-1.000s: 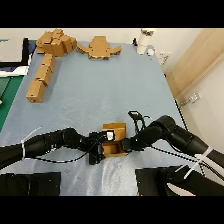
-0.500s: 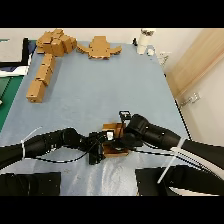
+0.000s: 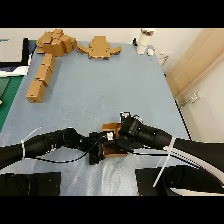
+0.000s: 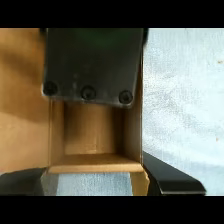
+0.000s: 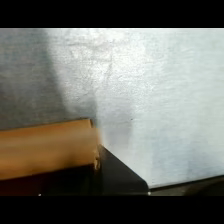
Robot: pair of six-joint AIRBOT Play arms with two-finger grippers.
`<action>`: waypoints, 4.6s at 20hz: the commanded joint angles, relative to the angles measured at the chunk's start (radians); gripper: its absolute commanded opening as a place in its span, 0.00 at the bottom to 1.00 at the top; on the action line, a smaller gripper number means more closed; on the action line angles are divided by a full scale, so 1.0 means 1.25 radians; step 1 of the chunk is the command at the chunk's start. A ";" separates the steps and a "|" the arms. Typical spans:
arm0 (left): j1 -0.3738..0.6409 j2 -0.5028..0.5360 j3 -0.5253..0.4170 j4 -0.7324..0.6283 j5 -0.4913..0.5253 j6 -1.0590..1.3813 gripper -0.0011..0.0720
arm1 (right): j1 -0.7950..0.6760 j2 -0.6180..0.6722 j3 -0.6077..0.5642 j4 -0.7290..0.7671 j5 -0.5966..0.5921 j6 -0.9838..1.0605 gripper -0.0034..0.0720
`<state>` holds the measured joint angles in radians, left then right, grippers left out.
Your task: Fold the box.
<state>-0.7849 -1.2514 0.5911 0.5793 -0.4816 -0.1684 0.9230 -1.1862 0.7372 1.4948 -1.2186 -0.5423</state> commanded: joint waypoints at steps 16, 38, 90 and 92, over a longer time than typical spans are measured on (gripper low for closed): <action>0.001 0.000 0.000 -0.005 0.000 -0.006 0.57 | 0.001 0.131 0.041 0.022 -0.134 -0.032 0.64; 0.001 0.000 0.000 -0.005 0.000 -0.006 0.57 | -0.809 -0.144 0.024 0.781 0.056 -1.070 0.05; 0.001 0.000 0.000 -0.005 0.000 -0.006 0.57 | 0.007 0.522 -0.289 0.271 0.361 -1.488 0.59; 0.001 0.000 0.000 -0.005 0.000 -0.006 0.57 | 0.011 0.511 -0.290 0.247 0.363 -1.488 0.59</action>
<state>-0.7845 -1.2514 0.5911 0.5724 -0.4816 -0.1764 0.9173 -0.5476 0.3737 1.8404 -0.7593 -2.3886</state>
